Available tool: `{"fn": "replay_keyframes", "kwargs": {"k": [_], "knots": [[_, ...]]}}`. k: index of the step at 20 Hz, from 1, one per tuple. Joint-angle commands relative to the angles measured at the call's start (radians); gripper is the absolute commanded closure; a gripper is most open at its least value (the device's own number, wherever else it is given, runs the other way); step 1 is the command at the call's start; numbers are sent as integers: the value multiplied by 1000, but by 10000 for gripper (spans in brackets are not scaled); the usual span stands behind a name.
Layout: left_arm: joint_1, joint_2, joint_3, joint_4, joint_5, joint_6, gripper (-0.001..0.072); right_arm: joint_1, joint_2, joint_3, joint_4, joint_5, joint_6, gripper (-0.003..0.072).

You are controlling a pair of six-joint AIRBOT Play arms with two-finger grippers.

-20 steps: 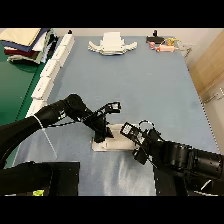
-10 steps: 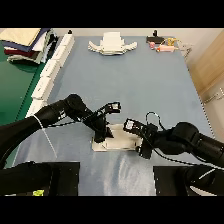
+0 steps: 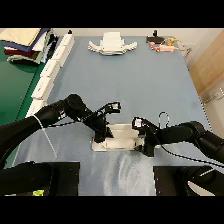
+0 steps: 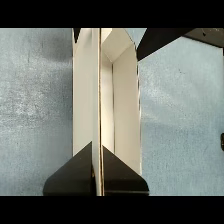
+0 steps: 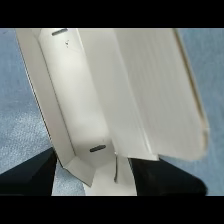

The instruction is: Fold the box.

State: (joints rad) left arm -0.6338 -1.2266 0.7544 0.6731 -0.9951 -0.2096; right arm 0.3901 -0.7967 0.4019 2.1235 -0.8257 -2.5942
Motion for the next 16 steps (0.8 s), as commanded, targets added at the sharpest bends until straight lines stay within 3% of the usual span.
{"fn": "replay_keyframes", "kwargs": {"k": [1, 6, 16], "knots": [[-1, -1, 0, 0, 0, 0, 694, -17, -27, -16, 50, 17, -85, -34], [-1, -1, 0, 0, 0, 0, 694, -16, -117, -16, 53, 9, -85, -34], [-1, -1, 0, 0, 0, 0, 694, -16, -77, -14, 31, -2, -121, -30]]}}
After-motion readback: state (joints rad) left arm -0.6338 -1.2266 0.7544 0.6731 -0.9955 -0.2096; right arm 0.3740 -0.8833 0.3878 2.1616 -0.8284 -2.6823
